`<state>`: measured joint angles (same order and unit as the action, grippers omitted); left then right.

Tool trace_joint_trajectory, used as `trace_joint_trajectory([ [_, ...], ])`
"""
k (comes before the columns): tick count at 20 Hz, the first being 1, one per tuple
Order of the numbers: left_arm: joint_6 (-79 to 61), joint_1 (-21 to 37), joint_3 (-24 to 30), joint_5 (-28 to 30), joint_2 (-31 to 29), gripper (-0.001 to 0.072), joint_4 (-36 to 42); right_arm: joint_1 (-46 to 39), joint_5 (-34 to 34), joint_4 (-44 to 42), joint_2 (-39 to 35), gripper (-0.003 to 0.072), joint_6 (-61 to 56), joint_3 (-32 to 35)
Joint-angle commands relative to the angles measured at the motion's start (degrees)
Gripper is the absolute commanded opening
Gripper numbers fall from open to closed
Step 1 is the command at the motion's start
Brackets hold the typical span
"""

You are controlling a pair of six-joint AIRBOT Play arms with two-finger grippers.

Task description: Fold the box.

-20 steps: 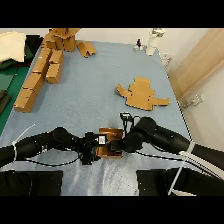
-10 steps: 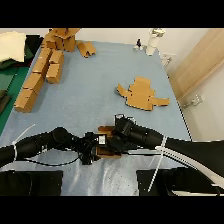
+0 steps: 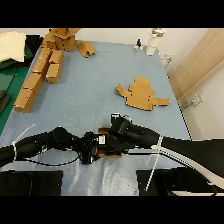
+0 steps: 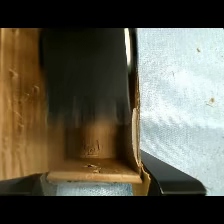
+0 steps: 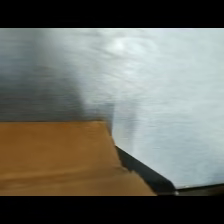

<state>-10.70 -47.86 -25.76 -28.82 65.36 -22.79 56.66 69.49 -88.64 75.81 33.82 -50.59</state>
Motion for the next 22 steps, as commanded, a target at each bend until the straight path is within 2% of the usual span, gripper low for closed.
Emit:
trace_joint_trajectory([
  [1,0.0,0.02,-0.02,-0.11,0.0,0.056,0.07,-0.11,3.63,0.81,-1.92,0.0408,0.28,-1.01],
  [4,0.0,0.02,-0.02,-0.11,0.0,0.056,0.07,-0.13,4.07,0.33,-6.43,0.0407,0.0,-1.01],
  [8,0.0,0.02,-0.02,-0.11,0.0,0.056,0.07,-0.11,12.94,0.37,-10.6,0.0407,-1.27,-1.01],
  [12,0.0,0.02,-0.02,-0.11,0.0,0.056,0.07,-0.11,13.09,0.33,-17.38,0.0398,-1.25,-0.98],
  [13,0.0,0.02,-0.02,-0.11,0.0,0.056,0.07,-0.13,13.46,0.35,-19.28,0.0331,-1.25,-0.98],
  [14,0.0,0.02,-0.02,-0.11,0.0,0.056,0.07,-0.2,14.58,1.05,-20.83,0.0205,-1.22,-0.87],
  [16,0.0,0.02,-0.02,-0.11,0.0,0.056,0.07,-1.31,16.85,4.42,-23.39,0.0003,-0.48,0.79],
  [17,0.0,0.02,-0.02,-0.11,0.0,0.056,0.07,-3.93,16.37,5.4,-24.26,0.0003,1.51,2.62],
  [19,0.0,0.02,-0.02,-0.11,0.0,0.056,0.07,-12.9,9.53,2.49,-24.24,0.0003,11.28,7.37],
  [21,0.0,0.02,-0.02,-0.11,0.0,0.056,0.07,-25.62,-5.53,-11.26,-22.14,0.0002,28.74,12.22],
  [22,0.0,0.02,-0.02,-0.11,0.0,0.056,0.07,-32.41,-12.39,-22.27,-20.06,0.0002,39.93,13.9],
])
